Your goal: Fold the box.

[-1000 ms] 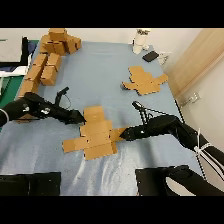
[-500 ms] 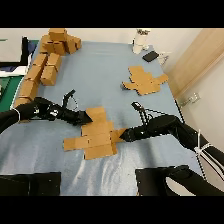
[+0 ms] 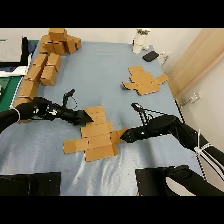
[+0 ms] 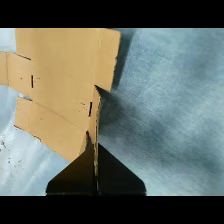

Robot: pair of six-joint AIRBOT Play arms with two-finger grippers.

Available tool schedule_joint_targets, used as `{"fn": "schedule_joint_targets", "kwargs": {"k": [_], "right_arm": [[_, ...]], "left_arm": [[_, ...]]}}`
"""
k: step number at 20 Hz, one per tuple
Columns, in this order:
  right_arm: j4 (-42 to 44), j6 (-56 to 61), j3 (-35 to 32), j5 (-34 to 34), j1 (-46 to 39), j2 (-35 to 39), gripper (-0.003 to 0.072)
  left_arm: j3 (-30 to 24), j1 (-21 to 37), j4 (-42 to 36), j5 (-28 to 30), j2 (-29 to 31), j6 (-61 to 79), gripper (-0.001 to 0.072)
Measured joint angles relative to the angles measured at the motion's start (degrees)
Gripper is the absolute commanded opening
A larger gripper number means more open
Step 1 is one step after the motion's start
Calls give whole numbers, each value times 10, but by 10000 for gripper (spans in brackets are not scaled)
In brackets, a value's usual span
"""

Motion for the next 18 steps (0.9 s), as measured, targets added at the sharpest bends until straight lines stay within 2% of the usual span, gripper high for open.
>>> {"fn": "schedule_joint_targets", "kwargs": {"k": [3, 4, 5, 8, 9, 11, 15, 16, 17, 18], "right_arm": [[-4, 0, 0, 9, 0, -2, 1], [-5, 0, 0, 12, 0, -4, 2], [-6, 0, 0, 15, 0, -6, 2], [-8, 0, 0, 20, 0, -14, 2], [-8, 0, 0, 21, 0, -16, 2], [-8, 0, 0, 22, 0, -17, 2], [-8, 0, 0, 23, 0, -19, 2], [-8, 0, 0, 23, 0, -19, 2], [-8, 0, 0, 23, 0, -19, 2], [-8, 0, 0, 23, 0, -19, 2]], "left_arm": [[2, -3, -4, -33, 0, 33, 444], [2, -7, -5, -43, -1, 44, 389], [3, -12, -6, -47, -1, 57, 233], [3, -24, -6, -50, -1, 88, 207], [3, -26, -6, -46, -1, 95, 18], [3, -30, -6, -42, -1, 112, 12], [3, -34, -6, -29, -1, 130, 15], [3, -34, -5, -26, -1, 132, 147], [3, -34, -8, -22, -1, 134, 422], [3, -34, -8, -19, -1, 135, 445]]}}
